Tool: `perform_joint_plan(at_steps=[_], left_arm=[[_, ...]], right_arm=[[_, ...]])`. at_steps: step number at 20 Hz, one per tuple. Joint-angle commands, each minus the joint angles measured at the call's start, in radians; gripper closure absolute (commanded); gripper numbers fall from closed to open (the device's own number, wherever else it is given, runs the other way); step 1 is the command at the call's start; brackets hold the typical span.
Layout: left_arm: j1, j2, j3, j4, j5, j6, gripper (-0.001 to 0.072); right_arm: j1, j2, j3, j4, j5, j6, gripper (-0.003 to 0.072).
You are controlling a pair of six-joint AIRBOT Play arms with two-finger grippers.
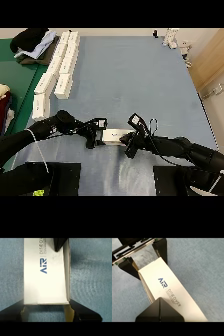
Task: Fold the box.
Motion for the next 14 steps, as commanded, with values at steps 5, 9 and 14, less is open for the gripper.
perform_joint_plan(at_steps=[5,9,14], left_arm=[[0.000,0.000,0.000,0.000,0.000,0.000,0.0296],[0.000,0.000,0.000,0.000,0.000,0.000,0.0296],[0.000,0.000,0.000,0.000,0.000,0.000,0.0296]], right_arm=[[0.000,0.072,-0.023,-0.035,0.076,-0.052,0.0681],[0.002,0.064,-0.036,-0.035,0.082,-0.056,0.0680],[0.002,0.043,-0.052,-0.032,0.078,-0.056,0.0680]])
